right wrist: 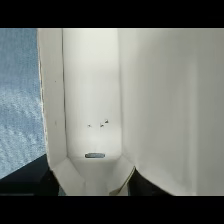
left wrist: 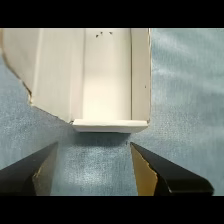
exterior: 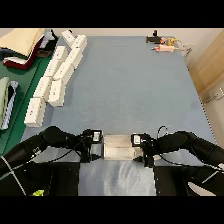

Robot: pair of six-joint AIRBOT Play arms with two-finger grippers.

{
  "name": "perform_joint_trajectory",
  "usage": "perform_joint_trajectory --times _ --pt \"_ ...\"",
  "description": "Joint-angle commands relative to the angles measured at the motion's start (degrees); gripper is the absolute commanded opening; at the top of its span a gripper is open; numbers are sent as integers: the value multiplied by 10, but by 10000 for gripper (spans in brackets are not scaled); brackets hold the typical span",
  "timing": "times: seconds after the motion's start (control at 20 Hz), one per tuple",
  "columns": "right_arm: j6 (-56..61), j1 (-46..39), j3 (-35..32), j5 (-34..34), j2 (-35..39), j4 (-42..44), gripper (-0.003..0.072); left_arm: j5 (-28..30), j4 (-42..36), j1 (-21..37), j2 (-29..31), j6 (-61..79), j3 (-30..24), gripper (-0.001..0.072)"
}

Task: Fold the box.

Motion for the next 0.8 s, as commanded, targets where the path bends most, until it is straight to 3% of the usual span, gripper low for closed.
perform_joint_trajectory --times 0.0,0.3,0.55,0.75 --pt "0 0 0 0 0 0 511 19 -16 -11 4 -15 -9 701" --pt "0 0 0 0 0 0 511 28 -25 -64 -29 6 -8 701" --pt "0 0 0 0 0 0 511 79 -75 -68 -54 20 -8 701" --pt "0 0 0 0 0 0 511 81 -78 -68 -58 43 -8 701"
